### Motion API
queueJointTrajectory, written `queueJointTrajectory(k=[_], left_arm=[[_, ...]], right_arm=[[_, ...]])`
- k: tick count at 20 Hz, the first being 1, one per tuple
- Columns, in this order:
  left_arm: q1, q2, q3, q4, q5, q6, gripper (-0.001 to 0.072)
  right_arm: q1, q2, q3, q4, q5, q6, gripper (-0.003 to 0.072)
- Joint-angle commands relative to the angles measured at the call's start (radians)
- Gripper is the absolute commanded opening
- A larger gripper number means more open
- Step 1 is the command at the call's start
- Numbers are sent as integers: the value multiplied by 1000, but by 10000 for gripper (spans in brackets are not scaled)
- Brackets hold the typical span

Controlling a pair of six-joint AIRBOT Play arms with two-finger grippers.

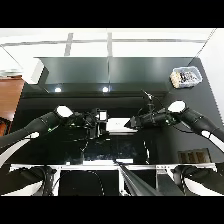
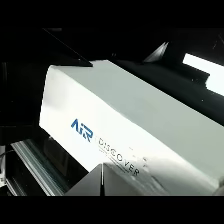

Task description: Fold the box and place the chain.

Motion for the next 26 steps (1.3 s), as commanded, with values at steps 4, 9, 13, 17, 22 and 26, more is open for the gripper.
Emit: queueJointTrajectory(k=[4, 9, 13, 17, 22, 26], left_arm=[[0, 0, 1, 0, 0, 2, 351], [0, 0, 1, 0, 0, 2, 352], [0, 0, 1, 0, 1, 2, 352], [0, 0, 1, -6, 3, 0, 352], [1, 49, 1, 82, 7, -97, 718], [8, 160, 1, 270, -61, -383, 716]], right_arm=[[13, -7, -1, -30, -26, 4, 15], [24, -6, 0, -29, -49, 2, 15], [-5, 29, 28, -19, 57, -2, 15], [-123, 154, 86, -58, 223, 0, 15], [-380, 329, 87, -163, 364, 57, 15], [-521, 408, 87, -237, 450, 60, 15]])
